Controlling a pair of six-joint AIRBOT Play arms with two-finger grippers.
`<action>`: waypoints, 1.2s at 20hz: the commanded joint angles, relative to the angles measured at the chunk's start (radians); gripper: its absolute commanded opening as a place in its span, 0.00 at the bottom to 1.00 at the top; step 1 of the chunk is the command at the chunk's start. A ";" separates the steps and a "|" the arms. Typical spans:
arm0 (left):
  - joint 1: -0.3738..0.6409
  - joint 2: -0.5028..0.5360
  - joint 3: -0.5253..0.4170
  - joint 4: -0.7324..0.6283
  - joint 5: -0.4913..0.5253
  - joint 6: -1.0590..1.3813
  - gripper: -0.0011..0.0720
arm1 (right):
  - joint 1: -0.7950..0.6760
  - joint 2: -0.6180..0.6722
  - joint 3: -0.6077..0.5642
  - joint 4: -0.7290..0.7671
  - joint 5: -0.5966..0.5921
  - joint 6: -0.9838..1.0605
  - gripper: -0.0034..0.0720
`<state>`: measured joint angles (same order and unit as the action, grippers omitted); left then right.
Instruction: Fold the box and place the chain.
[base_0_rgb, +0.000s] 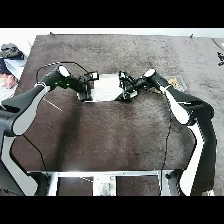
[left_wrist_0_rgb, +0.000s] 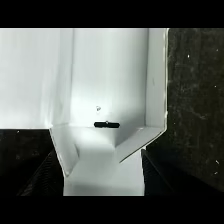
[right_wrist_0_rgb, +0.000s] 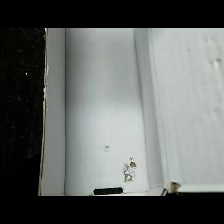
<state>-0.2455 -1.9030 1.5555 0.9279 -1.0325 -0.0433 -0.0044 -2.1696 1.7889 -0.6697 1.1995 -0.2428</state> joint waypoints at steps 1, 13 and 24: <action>-0.001 -0.003 -0.002 -0.019 0.003 0.000 0.81 | 0.001 0.000 0.000 0.000 0.000 0.000 0.26; -0.001 -0.010 -0.002 -0.175 0.000 0.081 0.24 | 0.001 0.000 0.000 0.000 0.000 0.000 0.26; -0.001 -0.071 -0.002 -0.308 -0.001 0.183 0.28 | 0.001 0.000 0.000 0.000 0.000 0.000 0.26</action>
<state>-0.2462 -1.9697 1.5536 0.6384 -1.0302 0.1287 -0.0044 -2.1696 1.7885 -0.6697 1.1999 -0.2424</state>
